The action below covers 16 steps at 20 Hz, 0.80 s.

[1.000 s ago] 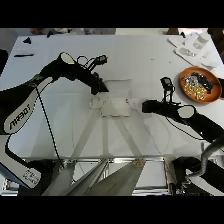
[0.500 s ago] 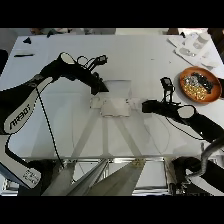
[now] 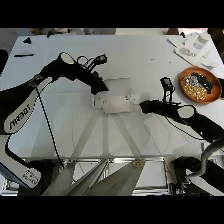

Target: Fold the box and place the chain.

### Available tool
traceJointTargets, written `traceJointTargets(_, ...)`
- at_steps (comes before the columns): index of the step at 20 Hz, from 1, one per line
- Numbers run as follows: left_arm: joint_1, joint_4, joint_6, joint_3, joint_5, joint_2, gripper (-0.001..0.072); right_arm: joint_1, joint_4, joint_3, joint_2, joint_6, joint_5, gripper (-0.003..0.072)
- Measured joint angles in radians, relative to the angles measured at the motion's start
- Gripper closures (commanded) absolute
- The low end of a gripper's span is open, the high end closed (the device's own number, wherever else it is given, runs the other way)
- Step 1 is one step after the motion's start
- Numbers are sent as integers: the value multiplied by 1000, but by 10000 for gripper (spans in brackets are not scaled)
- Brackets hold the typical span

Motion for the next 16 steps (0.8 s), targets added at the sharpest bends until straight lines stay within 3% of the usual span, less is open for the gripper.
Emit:
traceJointTargets(7,3,73,-76,0,-63,75,706,-5,0,0,147,6,-6,230)
traceJointTargets(12,16,101,-121,-6,-166,235,709,-88,-7,0,319,40,-2,230)
traceJointTargets(16,50,42,-79,-109,-216,389,708,-198,-23,0,406,53,67,231)
